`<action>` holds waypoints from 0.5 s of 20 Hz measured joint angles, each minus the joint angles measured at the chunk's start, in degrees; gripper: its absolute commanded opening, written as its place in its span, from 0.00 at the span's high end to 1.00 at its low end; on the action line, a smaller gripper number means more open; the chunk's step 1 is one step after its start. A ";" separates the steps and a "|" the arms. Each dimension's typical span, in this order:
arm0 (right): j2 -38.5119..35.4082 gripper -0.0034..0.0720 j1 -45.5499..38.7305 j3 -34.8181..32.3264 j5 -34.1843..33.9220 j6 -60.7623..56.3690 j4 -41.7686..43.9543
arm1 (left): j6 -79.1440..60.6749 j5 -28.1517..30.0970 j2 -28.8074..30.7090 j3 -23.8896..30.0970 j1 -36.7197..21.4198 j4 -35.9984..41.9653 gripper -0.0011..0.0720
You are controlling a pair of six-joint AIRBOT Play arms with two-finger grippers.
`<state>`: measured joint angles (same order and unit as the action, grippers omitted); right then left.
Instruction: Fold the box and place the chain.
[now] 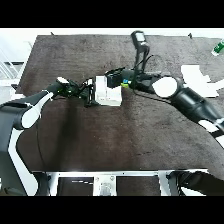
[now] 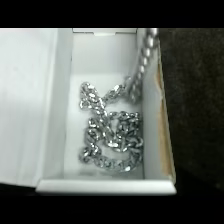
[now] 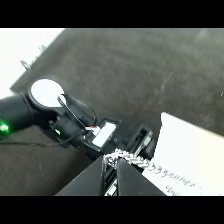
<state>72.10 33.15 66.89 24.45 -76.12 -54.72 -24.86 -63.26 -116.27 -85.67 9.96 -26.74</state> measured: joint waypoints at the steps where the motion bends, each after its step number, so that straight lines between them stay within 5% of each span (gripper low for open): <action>1: 1.64 0.94 0.22 0.02 -0.42 -0.02 0.61 | 0.00 0.00 0.00 0.00 0.00 0.02 0.34; 6: 9.92 0.94 0.98 0.11 -1.29 -0.13 3.87 | -0.02 0.00 0.00 0.00 0.00 0.00 0.34; 7: 11.50 0.83 0.98 0.11 -1.44 -0.13 4.28 | 0.00 0.00 0.00 0.00 0.00 0.02 0.34; 8: 13.03 0.58 0.68 0.11 -1.62 -0.15 4.70 | 0.00 0.00 0.00 0.00 0.00 0.02 0.34; 9: 14.12 0.43 0.13 0.11 -1.90 -0.15 4.90 | -0.02 0.00 0.00 0.00 0.00 0.02 0.34; 10: 14.88 0.43 -0.68 0.11 -2.10 -0.15 5.05 | 0.00 0.00 0.00 0.00 0.00 0.02 0.34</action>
<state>86.98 32.47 67.00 22.35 -76.27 -49.67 -24.86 -63.26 -116.27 -85.67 9.96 -26.72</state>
